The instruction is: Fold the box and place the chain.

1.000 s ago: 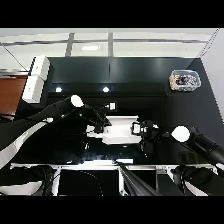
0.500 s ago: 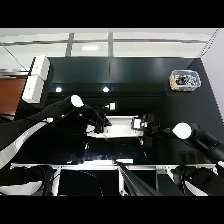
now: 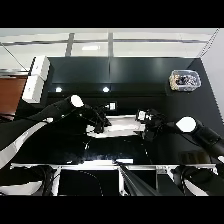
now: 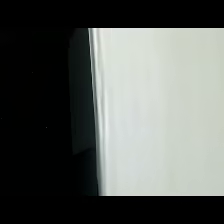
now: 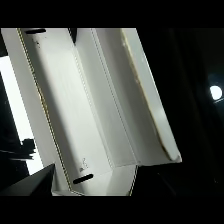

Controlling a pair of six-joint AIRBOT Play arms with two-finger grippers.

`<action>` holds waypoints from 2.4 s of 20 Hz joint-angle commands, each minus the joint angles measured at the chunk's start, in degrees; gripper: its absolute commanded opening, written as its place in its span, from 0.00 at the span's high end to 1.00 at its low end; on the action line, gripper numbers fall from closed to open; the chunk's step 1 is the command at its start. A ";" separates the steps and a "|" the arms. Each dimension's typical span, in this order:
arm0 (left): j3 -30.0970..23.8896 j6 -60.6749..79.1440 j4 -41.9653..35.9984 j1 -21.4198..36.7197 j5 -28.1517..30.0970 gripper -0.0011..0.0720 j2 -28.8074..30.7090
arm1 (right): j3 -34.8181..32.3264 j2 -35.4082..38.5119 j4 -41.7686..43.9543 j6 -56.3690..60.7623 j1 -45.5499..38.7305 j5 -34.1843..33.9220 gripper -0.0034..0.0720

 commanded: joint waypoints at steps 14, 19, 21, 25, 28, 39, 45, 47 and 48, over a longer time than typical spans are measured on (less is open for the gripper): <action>0.07 0.02 0.02 0.02 0.04 0.95 0.00 | -0.96 -7.32 17.73 -18.93 -4.11 9.75 0.00; 0.07 0.02 0.02 0.02 0.07 0.95 0.00 | -2.08 -8.46 14.38 -18.95 -3.56 7.58 0.00; 0.07 0.02 0.02 0.02 0.26 0.95 0.00 | -2.08 -8.46 13.00 -18.95 -3.56 6.60 0.00; 0.07 0.02 0.02 0.02 0.28 0.95 0.00 | -2.08 -8.66 12.15 -18.95 -3.56 6.36 0.00; 0.07 0.02 0.00 0.02 0.26 0.95 0.00 | -2.08 -9.20 10.71 -18.93 -3.56 5.97 0.00; 0.07 0.02 -0.39 0.02 0.31 0.95 0.00 | -2.05 -11.76 10.67 -19.21 -3.54 5.03 0.00; 0.07 0.02 -0.39 0.02 0.31 0.95 0.00 | -2.05 -12.07 9.01 -17.84 0.22 2.21 0.00; 0.07 0.02 -0.39 0.02 0.31 0.95 0.00 | -2.05 -12.09 9.44 -17.38 0.17 1.51 0.00; 0.07 0.02 -0.39 0.02 0.31 0.95 0.00 | -2.08 -12.09 9.40 -17.40 0.20 1.51 0.00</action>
